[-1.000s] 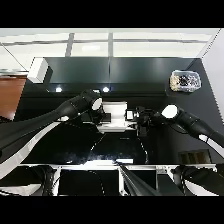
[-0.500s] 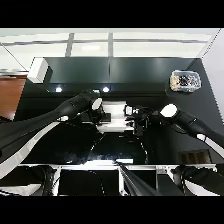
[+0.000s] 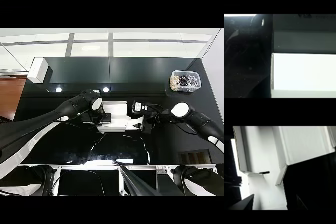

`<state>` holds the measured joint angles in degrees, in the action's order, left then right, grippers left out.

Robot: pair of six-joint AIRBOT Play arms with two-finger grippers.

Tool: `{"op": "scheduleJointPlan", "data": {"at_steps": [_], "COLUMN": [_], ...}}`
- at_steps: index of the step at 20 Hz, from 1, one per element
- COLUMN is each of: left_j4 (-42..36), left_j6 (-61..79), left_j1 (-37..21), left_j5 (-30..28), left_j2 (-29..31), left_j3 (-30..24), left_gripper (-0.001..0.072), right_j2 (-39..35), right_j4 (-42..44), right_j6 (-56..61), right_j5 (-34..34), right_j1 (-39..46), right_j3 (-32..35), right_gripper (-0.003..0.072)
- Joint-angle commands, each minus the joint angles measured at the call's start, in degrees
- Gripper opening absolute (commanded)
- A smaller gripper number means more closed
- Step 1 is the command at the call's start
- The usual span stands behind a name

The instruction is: Fold the box and place the chain.

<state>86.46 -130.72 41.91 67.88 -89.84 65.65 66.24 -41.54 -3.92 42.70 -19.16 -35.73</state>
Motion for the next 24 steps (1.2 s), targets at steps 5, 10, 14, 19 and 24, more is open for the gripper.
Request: {"op": "scheduleJointPlan", "data": {"at_steps": [5,10,14,19,24], "left_j4": [0.02,-0.07,-0.17,-0.17,-0.17], "left_j6": [0.00,0.00,0.00,0.00,0.00], "left_j1": [0.00,0.00,0.00,0.00,0.00], "left_j5": [-0.26,-0.28,-0.26,-0.28,-0.11], "left_j2": [0.00,0.00,0.00,0.00,0.00], "left_j3": [-0.02,-0.02,-0.02,-0.02,-0.02], "left_gripper": [0.0027,0.0027,0.0028,0.0027,0.0028], "right_j2": [5.16,5.73,6.88,7.96,9.62], "right_j4": [10.19,14.19,17.90,23.76,25.38], "right_j6": [-17.55,-18.67,-18.38,-18.32,-17.53], "right_j5": [-2.99,-2.89,-1.29,-1.90,-4.39], "right_j1": [-3.43,-3.48,-3.50,-5.20,-6.36], "right_j3": [0.44,0.44,0.44,0.44,0.39], "right_gripper": [0.0486,0.0232,0.0231,0.0232,0.0232]}}
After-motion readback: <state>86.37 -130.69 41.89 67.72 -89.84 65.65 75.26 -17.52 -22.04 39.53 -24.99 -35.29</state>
